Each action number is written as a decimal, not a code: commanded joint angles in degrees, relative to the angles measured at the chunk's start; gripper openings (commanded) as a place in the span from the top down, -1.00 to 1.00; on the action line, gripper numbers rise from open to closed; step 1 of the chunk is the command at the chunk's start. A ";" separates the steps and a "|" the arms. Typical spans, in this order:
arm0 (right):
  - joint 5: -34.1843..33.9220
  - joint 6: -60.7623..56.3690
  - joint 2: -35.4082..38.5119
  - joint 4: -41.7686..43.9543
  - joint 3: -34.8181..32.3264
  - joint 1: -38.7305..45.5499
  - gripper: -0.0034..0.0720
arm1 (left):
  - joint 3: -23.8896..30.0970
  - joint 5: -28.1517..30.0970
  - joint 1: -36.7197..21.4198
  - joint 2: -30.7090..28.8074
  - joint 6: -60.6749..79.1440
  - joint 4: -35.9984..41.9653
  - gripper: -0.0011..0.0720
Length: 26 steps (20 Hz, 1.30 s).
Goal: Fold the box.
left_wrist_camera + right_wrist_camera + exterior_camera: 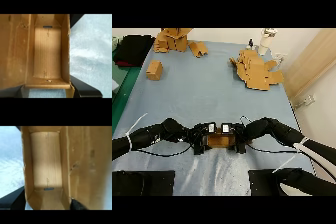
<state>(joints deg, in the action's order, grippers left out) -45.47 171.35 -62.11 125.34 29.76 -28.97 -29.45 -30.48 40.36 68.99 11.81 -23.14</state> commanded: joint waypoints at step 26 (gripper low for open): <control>-12.24 -83.56 12.83 5.92 0.44 0.04 0.90 | -0.02 0.04 -0.02 -0.02 -0.09 -0.02 -0.18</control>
